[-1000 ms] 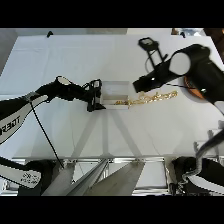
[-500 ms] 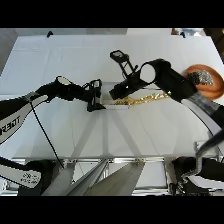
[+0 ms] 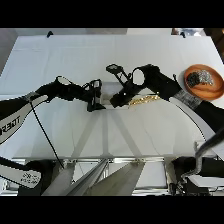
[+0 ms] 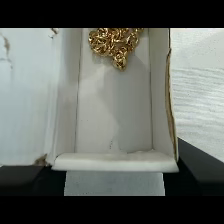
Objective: Fold the box and place the chain.
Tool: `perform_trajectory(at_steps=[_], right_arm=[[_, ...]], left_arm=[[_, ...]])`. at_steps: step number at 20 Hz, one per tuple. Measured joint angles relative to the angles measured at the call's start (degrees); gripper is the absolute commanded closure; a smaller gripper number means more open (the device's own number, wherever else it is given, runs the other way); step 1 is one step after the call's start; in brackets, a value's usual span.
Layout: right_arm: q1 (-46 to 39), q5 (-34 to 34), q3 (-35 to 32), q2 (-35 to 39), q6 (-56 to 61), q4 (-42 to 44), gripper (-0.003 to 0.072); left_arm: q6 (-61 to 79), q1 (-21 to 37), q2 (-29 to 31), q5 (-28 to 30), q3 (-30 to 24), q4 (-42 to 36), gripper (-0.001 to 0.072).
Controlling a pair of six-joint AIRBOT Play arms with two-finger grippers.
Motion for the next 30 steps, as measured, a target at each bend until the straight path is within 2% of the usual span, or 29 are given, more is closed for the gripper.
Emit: perform_trajectory(at_steps=[2, 3, 4, 6, 7, 8, 14, 22, 27, 30], right_arm=[[-0.57, 1.51, 0.07, 1.42, -1.33, 0.0, 0.0508], [-1.18, 2.45, 0.11, 2.51, -2.19, -0.22, 0.0466], [-2.12, 3.3, 0.15, 3.98, -3.54, -0.28, 0.0364], [-4.61, 5.51, 0.15, 6.95, -7.23, -0.85, 0.0334], [-6.23, 6.23, 0.15, 8.35, -9.4, -1.49, 0.0281], [-8.22, 7.04, 0.15, 9.62, -12.02, -2.14, 0.0261], [-18.8, 9.18, 0.15, 11.13, -32.02, -2.97, 0.0261], [-26.38, 10.32, 0.13, 1.9, -61.2, 0.46, 0.0203], [-28.35, 8.22, 0.0, -3.43, -70.55, 0.42, 0.0203], [-28.57, 4.76, -1.09, -4.85, -73.16, -0.28, 0.0203]], left_arm=[[-0.02, 0.0, 0.0, 0.0, 0.0, 0.0, 0.0565], [0.0, 0.0, 0.0, 0.0, 0.0, 0.02, 0.0565], [0.0, 0.0, 0.0, 0.0, 0.0, 0.02, 0.0565], [0.0, 0.0, 0.0, 0.0, 0.0, 0.0, 0.0565], [0.0, 0.0, 0.0, 0.0, 0.0, 0.02, 0.0565], [-0.02, 0.0, 0.0, 0.0, 0.0, 0.02, 0.0565], [-0.02, 0.0, 0.0, 0.0, 0.0, 0.0, 0.0565], [-0.02, 0.0, 0.0, 0.0, 0.0, 0.02, 0.0565], [-0.02, 0.0, 0.0, 0.0, 0.0, 0.0, 0.0565], [-0.02, 0.0, 0.0, 0.0, 0.0, 0.0, 0.0565]])
